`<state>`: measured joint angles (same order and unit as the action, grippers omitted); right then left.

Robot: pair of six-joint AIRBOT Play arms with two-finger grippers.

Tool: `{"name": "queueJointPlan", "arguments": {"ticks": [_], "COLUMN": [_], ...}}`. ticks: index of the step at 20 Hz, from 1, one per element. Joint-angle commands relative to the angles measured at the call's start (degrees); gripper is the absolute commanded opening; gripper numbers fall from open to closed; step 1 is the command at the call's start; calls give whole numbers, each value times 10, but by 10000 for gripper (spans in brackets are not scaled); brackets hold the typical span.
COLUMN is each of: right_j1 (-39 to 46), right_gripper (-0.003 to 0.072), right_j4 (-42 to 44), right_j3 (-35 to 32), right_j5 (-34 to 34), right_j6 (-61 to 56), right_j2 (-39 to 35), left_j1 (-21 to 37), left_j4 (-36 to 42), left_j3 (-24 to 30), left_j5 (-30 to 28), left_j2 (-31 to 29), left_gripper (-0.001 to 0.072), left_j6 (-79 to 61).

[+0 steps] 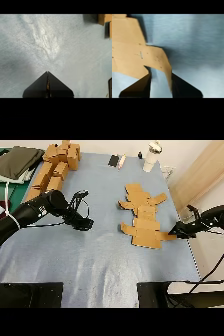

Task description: Fold the box.

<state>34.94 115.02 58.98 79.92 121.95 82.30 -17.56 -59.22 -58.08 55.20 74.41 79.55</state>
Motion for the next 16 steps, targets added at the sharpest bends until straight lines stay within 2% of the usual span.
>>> {"name": "queueJointPlan", "arguments": {"ticks": [1, 2, 3, 5, 8, 9, 10, 13, 16], "right_j1": [-34, -45, -56, -80, -129, -152, -177, -260, -349], "right_gripper": [332, 273, 161, 4, 3, 2, 2, 2, 2], "right_j4": [24, 24, 27, 35, 102, 128, 147, 210, 252], "right_j3": [-21, -21, -21, -20, -24, -33, -47, -121, -199], "right_j5": [-4, -8, -11, -8, 31, 38, 33, -19, -96], "right_j6": [31, 31, 31, 32, 32, 31, 28, 19, 20], "right_j2": [6, 6, 6, 6, 4, -1, -10, -55, -105], "left_j1": [0, 0, 0, 2, 17, 30, 43, 67, 87], "left_j4": [26, 27, 32, 67, 147, 175, 200, 241, 225], "left_j3": [0, -1, -1, -1, -1, -1, -1, -1, 0], "left_j5": [11, 18, 26, 38, 63, 83, 110, 182, 187], "left_j2": [0, 0, 0, 0, 0, 0, 0, 0, 0], "left_gripper": [12, 12, 12, 13, 31, 292, 422, 406, 406], "left_j6": [-1, 0, -1, -26, -86, -100, -103, -135, -164]}}
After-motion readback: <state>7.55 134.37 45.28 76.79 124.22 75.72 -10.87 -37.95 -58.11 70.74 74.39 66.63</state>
